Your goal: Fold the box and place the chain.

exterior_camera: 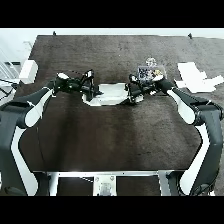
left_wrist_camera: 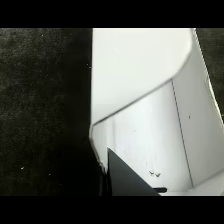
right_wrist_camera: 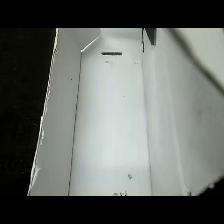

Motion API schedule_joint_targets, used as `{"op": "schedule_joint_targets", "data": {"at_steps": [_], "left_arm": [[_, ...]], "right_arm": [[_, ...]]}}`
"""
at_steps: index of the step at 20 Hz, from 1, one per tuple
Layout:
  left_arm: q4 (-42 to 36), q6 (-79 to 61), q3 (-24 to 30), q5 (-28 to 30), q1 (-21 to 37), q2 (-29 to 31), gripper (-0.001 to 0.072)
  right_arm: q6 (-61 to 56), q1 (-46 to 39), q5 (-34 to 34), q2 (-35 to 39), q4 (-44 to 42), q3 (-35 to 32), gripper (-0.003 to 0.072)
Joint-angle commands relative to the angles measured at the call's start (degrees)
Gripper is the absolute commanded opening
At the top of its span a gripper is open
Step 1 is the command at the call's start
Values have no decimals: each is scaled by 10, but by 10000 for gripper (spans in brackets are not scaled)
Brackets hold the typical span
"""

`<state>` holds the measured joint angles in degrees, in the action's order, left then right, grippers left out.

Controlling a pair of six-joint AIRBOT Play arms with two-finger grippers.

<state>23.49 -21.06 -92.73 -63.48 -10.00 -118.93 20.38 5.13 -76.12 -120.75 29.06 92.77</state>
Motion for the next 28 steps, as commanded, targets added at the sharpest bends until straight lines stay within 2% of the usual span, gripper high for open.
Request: {"op": "schedule_joint_targets", "data": {"at_steps": [1,5,6,11,14,17,19,28], "left_arm": [[1,0,0,0,0,0,20],[1,0,0,0,0,0,19],[1,0,0,0,0,0,20],[1,0,0,0,0,0,20],[1,0,0,0,0,0,20],[1,0,0,0,0,0,20],[1,0,0,0,0,0,20],[1,0,0,0,0,0,20]], "right_arm": [[9,0,7,0,-1,0,720],[13,0,7,-2,-1,0,720],[13,0,7,-3,-1,0,687],[13,0,7,-6,-1,0,687],[13,0,6,-6,-2,0,645],[13,0,6,-6,-2,0,665],[19,0,6,-6,-6,0,720],[28,0,-5,-6,-15,0,720]]}}
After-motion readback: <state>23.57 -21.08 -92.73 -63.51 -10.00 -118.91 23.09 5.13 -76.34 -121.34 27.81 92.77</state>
